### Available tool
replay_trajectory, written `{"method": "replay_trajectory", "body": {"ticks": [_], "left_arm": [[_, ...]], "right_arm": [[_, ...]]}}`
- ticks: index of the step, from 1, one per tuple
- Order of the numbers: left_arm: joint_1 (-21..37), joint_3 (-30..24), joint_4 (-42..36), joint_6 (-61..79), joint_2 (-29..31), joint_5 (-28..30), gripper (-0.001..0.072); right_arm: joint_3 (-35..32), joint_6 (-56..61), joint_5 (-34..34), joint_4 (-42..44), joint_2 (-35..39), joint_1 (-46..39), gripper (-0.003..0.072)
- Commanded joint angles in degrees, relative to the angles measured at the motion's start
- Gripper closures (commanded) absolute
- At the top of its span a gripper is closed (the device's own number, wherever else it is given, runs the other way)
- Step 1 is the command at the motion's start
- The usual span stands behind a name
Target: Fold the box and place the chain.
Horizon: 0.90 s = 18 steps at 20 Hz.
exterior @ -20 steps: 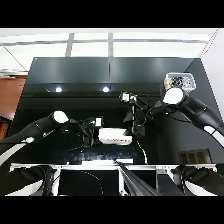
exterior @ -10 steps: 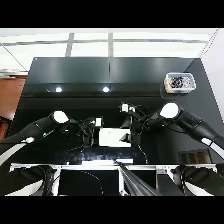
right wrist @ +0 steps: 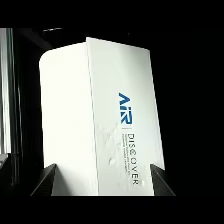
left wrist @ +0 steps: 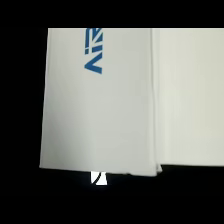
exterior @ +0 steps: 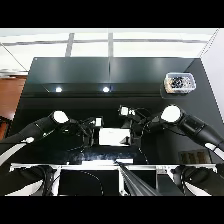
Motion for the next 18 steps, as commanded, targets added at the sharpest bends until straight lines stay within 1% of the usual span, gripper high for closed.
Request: {"method": "replay_trajectory", "body": {"ticks": [1,3,5,9,12,13,14,15,16,17,18], "left_arm": [[0.0,0.0,0.0,0.0,0.0,0.0,0.0363],[0.0,0.0,0.0,0.0,0.0,0.0,0.0363],[0.0,0.0,0.0,0.0,0.0,0.0,0.0363],[0.0,0.0,0.0,0.0,0.0,0.0,0.0363],[0.0,0.0,0.0,0.0,0.0,0.0,0.0363],[0.0,0.0,0.0,0.0,0.0,0.0,0.0363],[0.0,0.0,0.0,0.0,0.0,0.0,0.0363],[0.0,0.0,0.0,0.0,0.0,0.0,0.0363],[0.0,0.0,0.0,0.0,0.0,0.0,0.0363],[0.0,0.0,0.0,0.0,0.0,0.0,0.0363],[0.0,0.0,0.0,0.0,0.0,0.0,0.0363]], "right_arm": [[0.0,3.1,-1.7,-6.4,0.3,2.3,-0.0034],[0.0,4.5,-5.1,-9.2,0.3,3.0,-0.0034],[0.2,4.7,-7.4,-10.2,0.3,2.9,-0.0034],[2.3,4.7,-7.8,-10.5,0.3,2.9,-0.0034],[2.3,5.4,-6.7,-10.4,0.3,3.0,-0.0034],[2.3,5.5,-5.8,-10.4,0.3,3.0,0.0035],[2.3,5.6,-5.0,-10.4,0.3,3.0,0.007],[2.3,5.5,-4.5,-10.4,0.3,3.0,0.0071],[2.3,5.6,-4.2,-10.4,0.3,3.0,0.0136],[2.3,5.6,-3.8,-10.3,0.3,3.0,0.0254],[2.3,5.7,-3.8,-10.3,0.3,3.0,0.0256]]}}
